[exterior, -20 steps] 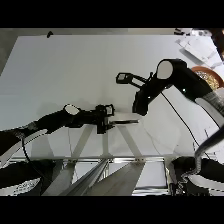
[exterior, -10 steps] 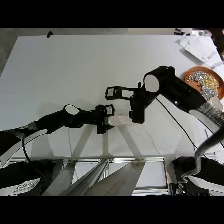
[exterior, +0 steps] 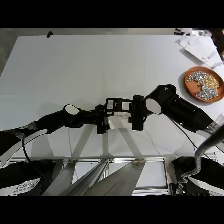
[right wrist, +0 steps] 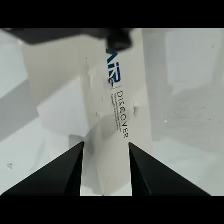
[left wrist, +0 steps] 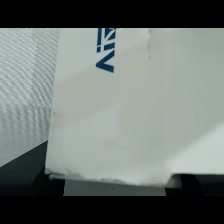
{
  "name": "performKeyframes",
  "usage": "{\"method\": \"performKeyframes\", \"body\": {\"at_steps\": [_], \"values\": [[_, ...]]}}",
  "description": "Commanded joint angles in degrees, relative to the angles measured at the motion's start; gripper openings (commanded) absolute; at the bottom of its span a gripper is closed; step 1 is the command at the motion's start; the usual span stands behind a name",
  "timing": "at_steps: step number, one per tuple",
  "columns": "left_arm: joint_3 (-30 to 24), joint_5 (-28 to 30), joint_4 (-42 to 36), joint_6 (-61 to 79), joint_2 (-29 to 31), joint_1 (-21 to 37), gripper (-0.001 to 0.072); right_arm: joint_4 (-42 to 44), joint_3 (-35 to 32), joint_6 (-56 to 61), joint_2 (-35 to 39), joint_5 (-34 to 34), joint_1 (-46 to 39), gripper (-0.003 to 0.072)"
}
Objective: Fold the box and place the chain.
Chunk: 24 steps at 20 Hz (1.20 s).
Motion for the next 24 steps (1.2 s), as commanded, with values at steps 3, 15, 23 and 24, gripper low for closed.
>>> {"method": "performKeyframes", "body": {"at_steps": [3, 15, 23, 24], "values": [[0.0, -0.1, 0.1, 0.1, 0.0, 0.0, 0.0272, -1.0, -1.6, 2.0, 1.4, -3.0, 0.4, 0.0288], [0.0, -0.1, 0.1, 0.1, 0.0, 0.0, 0.0272, -0.5, -7.4, 2.0, 3.3, -8.3, 3.5, 0.0460], [0.0, -0.1, 0.1, 0.1, 0.0, 0.0, 0.0272, -6.4, -7.4, 8.0, 3.3, -9.6, 3.5, 0.0293], [0.0, -0.1, 0.1, 0.1, 0.0, 0.0, 0.0272, -6.5, -7.4, 8.0, 3.3, -9.6, 3.5, 0.0293]]}}
